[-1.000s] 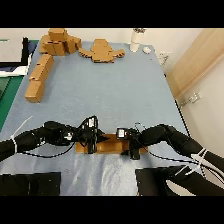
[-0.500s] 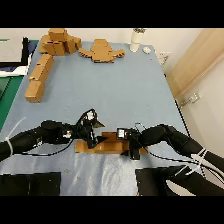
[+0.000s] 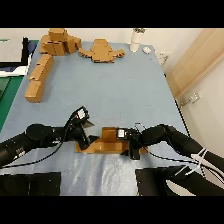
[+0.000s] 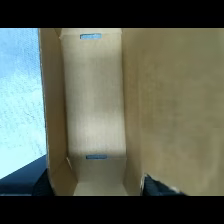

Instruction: Fold the box.

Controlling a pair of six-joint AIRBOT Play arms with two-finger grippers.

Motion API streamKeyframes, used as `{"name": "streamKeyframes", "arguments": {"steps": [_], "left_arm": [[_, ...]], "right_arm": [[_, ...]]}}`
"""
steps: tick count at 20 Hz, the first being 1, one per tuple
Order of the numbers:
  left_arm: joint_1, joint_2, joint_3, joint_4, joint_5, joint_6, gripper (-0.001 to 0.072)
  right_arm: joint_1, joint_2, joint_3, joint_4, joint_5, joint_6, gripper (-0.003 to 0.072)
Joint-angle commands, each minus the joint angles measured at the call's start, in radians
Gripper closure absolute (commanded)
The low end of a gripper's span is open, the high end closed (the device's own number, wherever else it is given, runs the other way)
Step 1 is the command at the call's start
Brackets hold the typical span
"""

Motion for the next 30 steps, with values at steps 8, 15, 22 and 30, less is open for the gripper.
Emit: {"name": "streamKeyframes", "arguments": {"steps": [8, 15, 22, 30], "left_arm": [[-0.092, 0.087, -0.010, 0.189, -0.375, -0.972, 0.0694], [-0.113, -0.152, 0.257, 0.150, -0.166, -1.090, 0.0693], [-0.088, -0.430, 0.395, 0.182, -0.133, -1.094, 0.0695], [-0.089, -0.491, 0.394, 0.308, -0.174, -1.223, 0.0695]], "right_arm": [[0.000, 0.001, 0.001, -0.001, 0.000, 0.000, 0.0086], [0.000, 0.001, 0.001, -0.007, 0.000, 0.000, 0.0086], [0.000, 0.001, 0.001, -0.008, 0.000, 0.000, 0.0086], [0.000, 0.001, 0.001, -0.008, 0.000, 0.000, 0.0086]]}}
